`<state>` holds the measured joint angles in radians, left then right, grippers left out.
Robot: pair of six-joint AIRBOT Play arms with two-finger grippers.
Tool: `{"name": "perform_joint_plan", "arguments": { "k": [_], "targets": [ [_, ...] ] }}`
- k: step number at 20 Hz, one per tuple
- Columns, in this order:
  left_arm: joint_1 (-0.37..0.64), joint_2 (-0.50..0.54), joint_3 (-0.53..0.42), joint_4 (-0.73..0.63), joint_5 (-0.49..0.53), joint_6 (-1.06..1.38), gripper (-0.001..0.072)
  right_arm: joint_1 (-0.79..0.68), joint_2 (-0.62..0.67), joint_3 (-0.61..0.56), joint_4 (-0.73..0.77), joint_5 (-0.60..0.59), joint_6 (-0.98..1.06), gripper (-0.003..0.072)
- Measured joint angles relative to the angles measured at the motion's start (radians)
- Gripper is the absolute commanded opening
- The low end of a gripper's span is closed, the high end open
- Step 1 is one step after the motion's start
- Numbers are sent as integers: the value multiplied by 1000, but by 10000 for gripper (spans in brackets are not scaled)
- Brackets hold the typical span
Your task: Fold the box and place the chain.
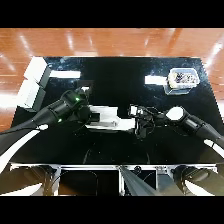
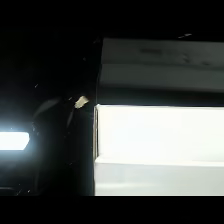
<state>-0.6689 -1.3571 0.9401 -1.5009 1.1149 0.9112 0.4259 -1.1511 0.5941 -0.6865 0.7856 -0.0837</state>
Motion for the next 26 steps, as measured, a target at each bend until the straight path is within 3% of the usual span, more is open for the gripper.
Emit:
{"name": "perform_joint_plan", "arguments": {
  "k": [7,15,25,26],
  "targets": [
    [23,23,-46,0,-47,-59,23,60,8,46,49,3,-32,710],
    [29,24,-50,-7,-79,1,23,153,-32,57,66,-150,-122,708],
    [68,22,-50,-26,-97,108,22,184,-102,71,66,-185,-99,699],
    [69,19,-50,-26,-97,111,22,189,-113,73,66,-200,-98,611]
  ]
}}
